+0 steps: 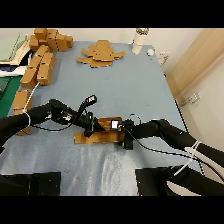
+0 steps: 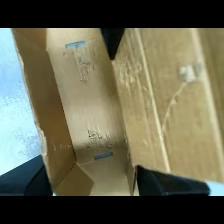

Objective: Fold the box.

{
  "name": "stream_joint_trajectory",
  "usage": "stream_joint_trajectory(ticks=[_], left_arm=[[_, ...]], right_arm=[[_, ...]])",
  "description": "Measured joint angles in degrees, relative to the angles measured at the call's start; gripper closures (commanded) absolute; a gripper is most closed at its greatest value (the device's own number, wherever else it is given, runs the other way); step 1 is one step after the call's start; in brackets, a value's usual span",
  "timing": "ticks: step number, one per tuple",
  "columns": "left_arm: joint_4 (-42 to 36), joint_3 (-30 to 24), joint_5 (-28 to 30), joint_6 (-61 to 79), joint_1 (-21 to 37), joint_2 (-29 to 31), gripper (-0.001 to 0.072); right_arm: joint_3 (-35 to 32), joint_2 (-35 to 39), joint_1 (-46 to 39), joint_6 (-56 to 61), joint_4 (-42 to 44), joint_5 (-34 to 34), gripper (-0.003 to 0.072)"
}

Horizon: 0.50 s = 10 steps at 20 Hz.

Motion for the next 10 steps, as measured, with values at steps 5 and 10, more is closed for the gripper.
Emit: stream_joint_trajectory(ticks=[5, 10], left_arm=[[0.02, 0.00, -0.07, 0.00, 0.00, 0.00, 0.0698], [0.02, 0.00, -0.02, 0.00, 0.00, 0.00, 0.0698]], right_arm=[[0.42, -1.07, -0.35, -1.60, 1.16, -0.83, -0.0027], [0.50, 0.09, -0.35, -1.99, 1.14, -1.57, -0.0025]])
